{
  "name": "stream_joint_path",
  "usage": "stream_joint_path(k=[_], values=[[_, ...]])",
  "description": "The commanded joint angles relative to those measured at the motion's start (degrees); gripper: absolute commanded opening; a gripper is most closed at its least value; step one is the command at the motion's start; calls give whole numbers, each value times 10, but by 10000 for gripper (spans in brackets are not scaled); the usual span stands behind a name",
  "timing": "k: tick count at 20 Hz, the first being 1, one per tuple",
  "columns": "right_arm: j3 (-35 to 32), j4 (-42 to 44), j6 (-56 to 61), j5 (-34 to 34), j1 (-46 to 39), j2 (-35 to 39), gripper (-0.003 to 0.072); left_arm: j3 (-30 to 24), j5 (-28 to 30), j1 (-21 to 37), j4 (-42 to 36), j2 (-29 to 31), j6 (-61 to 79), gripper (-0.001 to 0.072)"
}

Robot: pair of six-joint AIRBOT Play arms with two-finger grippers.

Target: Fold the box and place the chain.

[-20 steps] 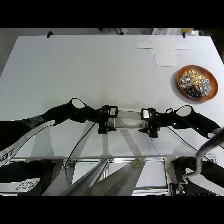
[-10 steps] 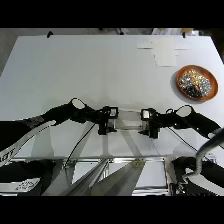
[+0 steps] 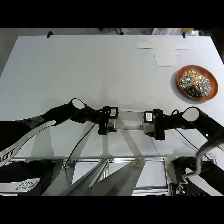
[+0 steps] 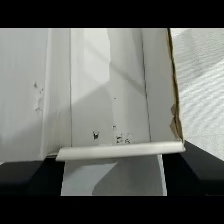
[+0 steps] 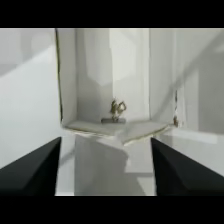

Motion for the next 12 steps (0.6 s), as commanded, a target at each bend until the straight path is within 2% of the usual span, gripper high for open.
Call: stream_joint_path(k=[1,3,4,5,7,9,12], values=[[0,-99,66,36,0,68,460,0,0,0,0,0,0,208],[0,-121,85,55,0,103,453,0,0,0,0,0,0,208],[0,-121,98,62,0,120,425,0,0,0,0,0,0,208],[0,-110,101,71,0,137,312,0,0,0,0,0,0,208],[0,-61,101,88,0,174,35,0,0,0,0,0,0,208],[0,-16,101,90,0,204,18,0,0,0,0,0,0,208],[0,-39,112,93,0,222,28,0,0,0,0,0,0,208]])
